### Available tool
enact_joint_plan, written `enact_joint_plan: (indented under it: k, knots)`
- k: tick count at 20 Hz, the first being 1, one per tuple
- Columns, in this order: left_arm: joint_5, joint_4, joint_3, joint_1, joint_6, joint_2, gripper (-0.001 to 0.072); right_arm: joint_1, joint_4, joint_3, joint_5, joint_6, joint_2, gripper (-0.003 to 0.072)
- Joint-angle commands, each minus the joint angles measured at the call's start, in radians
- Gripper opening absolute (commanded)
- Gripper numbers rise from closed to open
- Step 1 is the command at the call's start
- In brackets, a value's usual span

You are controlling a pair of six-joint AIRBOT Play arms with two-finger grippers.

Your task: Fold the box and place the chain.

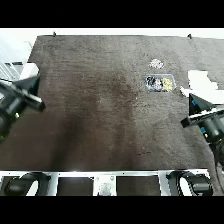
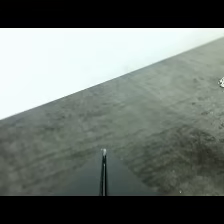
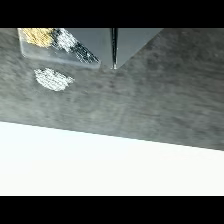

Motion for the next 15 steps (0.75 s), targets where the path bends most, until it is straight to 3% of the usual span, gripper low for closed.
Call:
enact_joint_plan:
  k: [1, 7, 15]
  knots:
    - [0.124, 0.0, -0.238, -0.067, -0.055, 0.158, 0.0016, 0.0, -0.024, -0.134, -0.039, 0.002, 0.139, 0.0014]
    - [0.063, 0.0, -0.293, -0.067, -0.069, 0.158, 0.0021, 0.0, -0.018, -0.237, -0.04, 0.002, 0.159, 0.0015]
    - [0.066, 0.0, -0.293, -0.067, -0.069, 0.158, 0.0021, 0.0, -0.018, -0.245, -0.04, 0.002, 0.159, 0.0015]
